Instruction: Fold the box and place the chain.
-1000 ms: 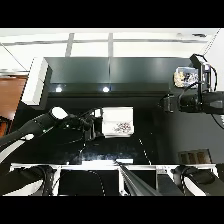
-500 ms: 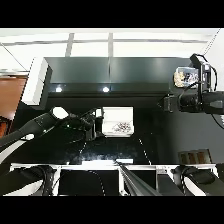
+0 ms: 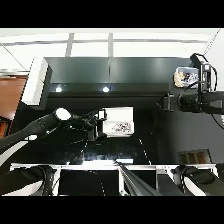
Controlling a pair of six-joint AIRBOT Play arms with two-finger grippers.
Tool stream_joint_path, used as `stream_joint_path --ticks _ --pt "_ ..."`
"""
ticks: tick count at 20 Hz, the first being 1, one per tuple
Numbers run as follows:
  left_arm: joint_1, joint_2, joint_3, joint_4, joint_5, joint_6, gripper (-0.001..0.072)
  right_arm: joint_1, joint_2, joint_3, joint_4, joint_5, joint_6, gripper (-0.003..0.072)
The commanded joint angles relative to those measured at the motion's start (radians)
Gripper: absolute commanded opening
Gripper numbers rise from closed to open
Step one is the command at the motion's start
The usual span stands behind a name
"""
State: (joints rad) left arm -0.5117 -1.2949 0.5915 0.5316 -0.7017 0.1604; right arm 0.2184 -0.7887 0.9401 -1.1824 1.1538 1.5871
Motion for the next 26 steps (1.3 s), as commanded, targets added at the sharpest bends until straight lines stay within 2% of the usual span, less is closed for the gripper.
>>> stream_joint_path --ticks 1,2,7,10,11,14,19,23,26 --pt "-0.004 -0.005 0.000 0.011 0.022 0.000 0.0347 0.000 -0.017 -0.005 0.006 -0.005 -0.028 0.0657" --pt "-0.003 -0.005 0.000 0.011 0.022 0.000 0.0347 0.000 -0.040 -0.005 0.026 -0.018 -0.034 0.0709" --pt "-0.004 -0.005 0.000 0.011 0.021 0.000 0.0348 0.000 -0.291 -0.003 0.393 -0.177 -0.336 0.0707" --pt "-0.004 -0.005 0.000 0.011 0.021 0.000 0.0348 0.007 -0.439 -0.003 0.450 -0.281 -0.516 0.0706" --pt "-0.004 -0.005 0.000 0.011 0.021 0.000 0.0348 0.010 -0.470 -0.003 0.449 -0.295 -0.584 0.0669" --pt "-0.004 -0.005 0.000 0.010 0.021 0.000 0.0348 0.014 -0.496 -0.003 0.443 -0.237 -0.694 0.0656" --pt "-0.004 -0.005 0.000 0.010 0.018 0.000 0.0348 0.016 -0.496 -0.003 0.475 -0.017 -1.003 0.0656" --pt "-0.004 -0.005 0.000 0.010 0.017 0.000 0.0348 0.028 -0.496 -0.003 0.529 -0.002 -1.232 0.0656" --pt "-0.004 -0.005 0.000 0.010 0.017 0.000 0.0348 0.069 -0.496 -0.005 0.533 -0.012 -1.315 0.0656"
